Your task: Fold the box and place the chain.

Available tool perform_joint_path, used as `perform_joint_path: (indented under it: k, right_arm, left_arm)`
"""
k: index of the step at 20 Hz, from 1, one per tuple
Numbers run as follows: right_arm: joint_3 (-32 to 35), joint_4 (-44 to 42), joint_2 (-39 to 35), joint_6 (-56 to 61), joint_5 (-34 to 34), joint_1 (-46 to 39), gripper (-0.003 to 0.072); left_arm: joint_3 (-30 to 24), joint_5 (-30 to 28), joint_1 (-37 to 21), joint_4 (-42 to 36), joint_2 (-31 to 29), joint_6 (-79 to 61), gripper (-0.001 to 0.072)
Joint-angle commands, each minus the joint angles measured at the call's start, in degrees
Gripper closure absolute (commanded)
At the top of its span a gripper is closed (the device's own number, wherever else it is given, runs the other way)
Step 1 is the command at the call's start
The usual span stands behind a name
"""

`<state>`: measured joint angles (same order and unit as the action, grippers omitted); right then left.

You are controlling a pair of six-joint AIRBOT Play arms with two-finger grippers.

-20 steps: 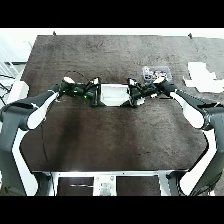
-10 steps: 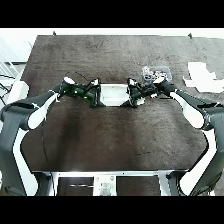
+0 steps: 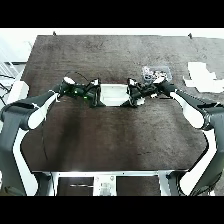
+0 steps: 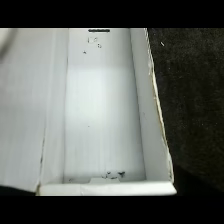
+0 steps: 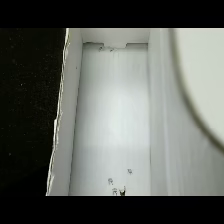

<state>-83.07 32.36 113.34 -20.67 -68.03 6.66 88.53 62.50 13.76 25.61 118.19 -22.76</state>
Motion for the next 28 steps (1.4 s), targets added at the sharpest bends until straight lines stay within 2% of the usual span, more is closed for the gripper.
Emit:
perform_joint_path:
  k: [1, 22, 24, 28]
  right_arm:
    - [0.02, 0.00, -0.04, 0.02, 0.00, 0.04, 0.0099]
    - [-0.04, -0.42, -0.07, 0.02, 0.00, 0.31, 0.0099]
    - [-0.02, -0.90, -0.24, 1.03, -0.20, 0.13, -0.0034]
    - [-0.02, -0.83, -0.46, 3.08, -0.70, -1.18, -0.0034]
  left_arm:
    - [0.02, -0.57, -0.04, 0.11, 0.04, 0.00, 0.0302]
    - [0.02, -0.50, -0.04, -0.35, 0.02, 0.00, 0.0302]
    - [0.02, -0.50, -0.04, -0.35, 0.02, 0.00, 0.0302]
    - [0.02, -0.50, -0.04, -0.35, 0.02, 0.00, 0.0302]
